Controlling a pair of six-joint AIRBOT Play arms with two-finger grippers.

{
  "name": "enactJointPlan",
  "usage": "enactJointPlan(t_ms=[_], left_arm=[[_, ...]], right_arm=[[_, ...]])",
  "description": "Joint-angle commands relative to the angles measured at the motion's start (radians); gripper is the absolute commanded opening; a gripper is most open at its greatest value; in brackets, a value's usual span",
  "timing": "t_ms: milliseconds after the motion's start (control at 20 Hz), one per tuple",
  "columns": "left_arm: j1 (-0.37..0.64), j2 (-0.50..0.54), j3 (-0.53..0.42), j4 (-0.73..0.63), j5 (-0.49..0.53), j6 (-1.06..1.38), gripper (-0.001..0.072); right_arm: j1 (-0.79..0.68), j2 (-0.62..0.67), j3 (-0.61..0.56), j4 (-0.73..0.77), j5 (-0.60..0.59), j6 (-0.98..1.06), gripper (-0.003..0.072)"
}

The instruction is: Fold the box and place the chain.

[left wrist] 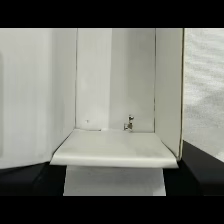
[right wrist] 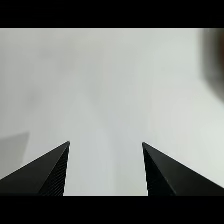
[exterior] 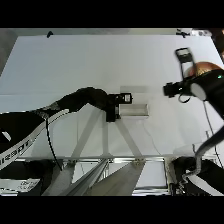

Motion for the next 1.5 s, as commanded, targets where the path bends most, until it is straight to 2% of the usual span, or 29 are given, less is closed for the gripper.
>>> enactJointPlan(t_ms=[0,100,200,350,650,850,1050,1200,1300,1450], left_arm=[[0.0,0.001,0.0,0.0,0.0,0.0,0.0396],[0.0,0.001,0.0,0.001,0.0,0.0,0.0396],[0.0,0.001,0.0,0.0,0.001,0.0,0.0396],[0.0,0.001,0.0,0.0,0.0,0.0,0.0396],[0.0,0.001,0.0,0.0,0.0,0.0,0.0396],[0.0,0.001,0.0,0.0,0.001,0.0,0.0396],[0.0,0.001,0.0,0.0,0.0,0.0,0.0396],[0.0,0.001,0.001,0.0,0.0,0.0,0.0396],[0.0,0.001,0.0,0.0,0.001,0.0,0.0396],[0.0,0.001,0.001,0.0,0.001,0.0,0.0396]], right_arm=[[-0.337,-0.025,0.0,-0.006,-0.201,-0.082,0.0501],[-0.54,-0.106,0.0,0.025,-0.271,-0.084,0.0501],[-0.697,-0.208,0.0,0.099,-0.296,-0.168,0.0502],[-0.81,-0.347,0.0,0.152,-0.367,-0.24,0.0503],[-0.814,-0.498,0.016,0.274,-0.568,-0.239,0.0503],[-0.814,-0.569,0.089,0.432,-0.553,-0.316,0.0503],[-0.814,-0.541,0.124,0.443,-0.444,-0.35,0.0503],[-0.814,-0.451,0.126,0.431,-0.381,-0.4,0.0505],[-0.815,-0.396,0.127,0.428,-0.439,-0.4,0.0505],[-0.814,-0.427,0.157,0.465,-0.529,-0.417,0.0505]])
